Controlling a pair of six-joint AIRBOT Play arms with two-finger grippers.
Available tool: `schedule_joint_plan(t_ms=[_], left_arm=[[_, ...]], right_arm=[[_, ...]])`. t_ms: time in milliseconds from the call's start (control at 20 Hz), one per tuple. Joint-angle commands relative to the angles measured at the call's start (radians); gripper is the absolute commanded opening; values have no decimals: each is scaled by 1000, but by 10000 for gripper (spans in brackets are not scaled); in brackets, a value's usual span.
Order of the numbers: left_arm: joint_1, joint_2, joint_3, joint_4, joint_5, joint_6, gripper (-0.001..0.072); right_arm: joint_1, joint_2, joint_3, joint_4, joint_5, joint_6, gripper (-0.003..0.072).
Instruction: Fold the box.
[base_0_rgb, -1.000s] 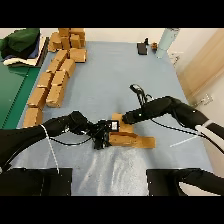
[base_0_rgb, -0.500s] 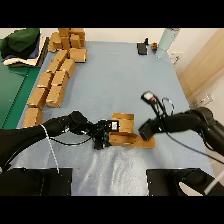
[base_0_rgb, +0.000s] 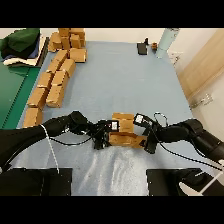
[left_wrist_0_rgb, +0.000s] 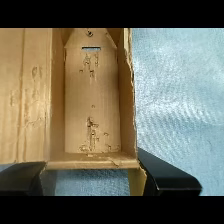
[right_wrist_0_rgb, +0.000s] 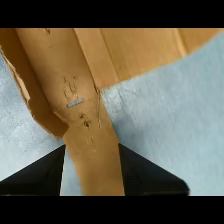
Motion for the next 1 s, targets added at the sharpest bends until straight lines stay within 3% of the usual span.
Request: schedule_joint_plan(t_ms=[0, 200, 250, 350, 400, 850, 900, 950], left_arm=[[0, 0, 0, 0, 0, 0, 531], [1, 0, 0, 0, 0, 0, 531], [0, 0, 0, 0, 0, 0, 531], [0, 0, 0, 0, 0, 0, 531], [0, 0, 0, 0, 0, 0, 531], [0, 0, 0, 0, 0, 0, 531], [0, 0, 0, 0, 0, 0, 531], [0, 0, 0, 0, 0, 0, 531]], right_arm=[[26, -55, -8, 66, 47, -157, 528], [90, -67, -8, 53, 111, -158, 519], [98, -71, -7, 46, 134, -160, 467], [112, -71, -7, 45, 149, -182, 145], [121, -71, -7, 47, 148, -182, 90], [126, -77, -7, 102, 219, -182, 98], [126, -84, -8, 118, 219, -182, 186], [126, -91, -7, 142, 219, -182, 339]])
